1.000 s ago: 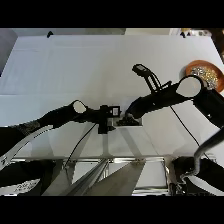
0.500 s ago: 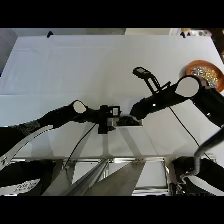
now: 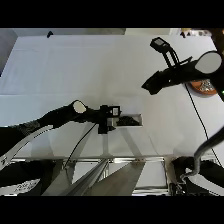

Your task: Fold the box and place the chain.

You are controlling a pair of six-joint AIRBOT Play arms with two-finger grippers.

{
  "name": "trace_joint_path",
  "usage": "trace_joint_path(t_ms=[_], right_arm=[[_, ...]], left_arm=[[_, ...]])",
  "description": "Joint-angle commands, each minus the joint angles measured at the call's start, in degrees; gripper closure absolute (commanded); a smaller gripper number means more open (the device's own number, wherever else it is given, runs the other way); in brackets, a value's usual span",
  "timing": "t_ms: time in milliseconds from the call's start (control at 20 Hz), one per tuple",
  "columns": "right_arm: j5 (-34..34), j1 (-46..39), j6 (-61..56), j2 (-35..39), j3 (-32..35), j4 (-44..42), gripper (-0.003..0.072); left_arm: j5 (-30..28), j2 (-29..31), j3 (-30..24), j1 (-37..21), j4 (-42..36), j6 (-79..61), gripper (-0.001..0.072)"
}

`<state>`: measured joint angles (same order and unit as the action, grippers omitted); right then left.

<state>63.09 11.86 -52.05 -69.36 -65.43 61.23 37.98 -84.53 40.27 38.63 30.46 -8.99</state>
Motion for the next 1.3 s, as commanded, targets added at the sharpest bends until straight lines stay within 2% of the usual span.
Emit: trace_joint_path(t_ms=[0,150,250,450,600,700,900,1000,1250], right_arm=[[-2.3,-3.3,7.0,-9.5,-3.5,0.0,0.0466],[-1.4,-3.0,10.0,-17.9,-5.4,-0.4,0.0466],[1.4,-2.1,16.2,-20.9,-5.4,-2.6,0.0469],[6.8,-0.3,24.6,-21.4,-5.3,-9.9,0.0469],[9.7,-0.1,29.9,-18.3,-3.6,-15.2,0.0468],[9.3,-0.1,32.8,-14.1,0.5,-16.2,0.0468],[4.0,1.0,39.1,-4.3,12.1,-17.1,0.0468],[2.1,2.4,40.4,-0.8,15.5,-17.1,0.0468],[2.6,6.8,39.8,2.7,17.4,-16.5,0.0468]], left_arm=[[0.0,0.0,0.0,0.0,0.0,0.0,0.0697],[0.0,0.0,0.0,0.0,0.0,0.0,0.0697],[0.0,0.0,0.0,0.0,0.0,0.0,0.0697],[0.0,0.0,0.0,0.0,0.0,0.0,0.0697],[0.0,0.0,0.0,0.0,0.0,0.0,0.0697],[0.0,0.0,0.0,0.0,0.0,0.0,0.0697],[0.0,0.0,0.0,0.0,0.0,0.0,0.0697],[0.0,0.0,0.0,0.0,0.0,0.0,0.0697],[0.0,0.0,0.0,0.0,0.0,0.0,0.0697]])
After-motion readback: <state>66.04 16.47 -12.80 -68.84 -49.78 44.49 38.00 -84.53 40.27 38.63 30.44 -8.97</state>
